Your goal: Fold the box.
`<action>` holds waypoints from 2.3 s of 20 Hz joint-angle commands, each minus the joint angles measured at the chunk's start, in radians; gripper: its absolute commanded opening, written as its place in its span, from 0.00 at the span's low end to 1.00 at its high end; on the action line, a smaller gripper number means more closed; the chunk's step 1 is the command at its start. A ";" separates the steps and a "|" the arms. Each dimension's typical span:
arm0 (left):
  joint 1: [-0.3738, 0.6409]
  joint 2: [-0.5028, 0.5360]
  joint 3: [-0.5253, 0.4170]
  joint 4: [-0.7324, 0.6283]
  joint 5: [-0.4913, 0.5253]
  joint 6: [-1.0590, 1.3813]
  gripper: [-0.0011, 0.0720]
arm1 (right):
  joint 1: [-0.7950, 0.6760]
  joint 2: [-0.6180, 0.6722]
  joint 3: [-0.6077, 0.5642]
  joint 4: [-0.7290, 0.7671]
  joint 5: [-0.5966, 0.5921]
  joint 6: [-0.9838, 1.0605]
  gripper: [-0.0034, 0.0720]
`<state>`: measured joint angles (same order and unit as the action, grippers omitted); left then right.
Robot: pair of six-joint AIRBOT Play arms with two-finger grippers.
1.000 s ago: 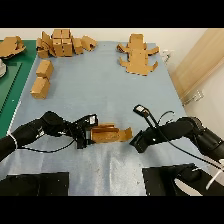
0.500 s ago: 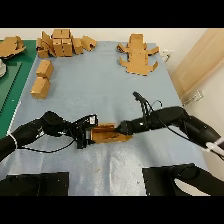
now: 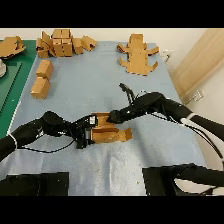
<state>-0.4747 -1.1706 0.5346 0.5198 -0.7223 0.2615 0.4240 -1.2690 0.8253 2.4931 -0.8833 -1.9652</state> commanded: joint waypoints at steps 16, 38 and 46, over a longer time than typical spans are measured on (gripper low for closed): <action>0.001 0.000 0.000 0.000 -0.026 0.000 0.73 | -0.019 0.027 0.012 -0.347 0.021 -0.032 0.04; 0.001 0.000 0.000 0.000 -0.027 0.000 0.73 | 0.142 0.319 -0.230 -0.571 0.127 -0.464 0.69; 0.001 0.000 0.000 0.000 -0.027 0.000 0.73 | 0.156 0.290 -0.230 -0.562 0.041 -0.463 0.81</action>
<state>-0.4747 -1.1709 0.5346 0.5198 -0.7494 0.2615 0.5777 -0.9745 0.5949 1.9354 -0.8062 -2.4287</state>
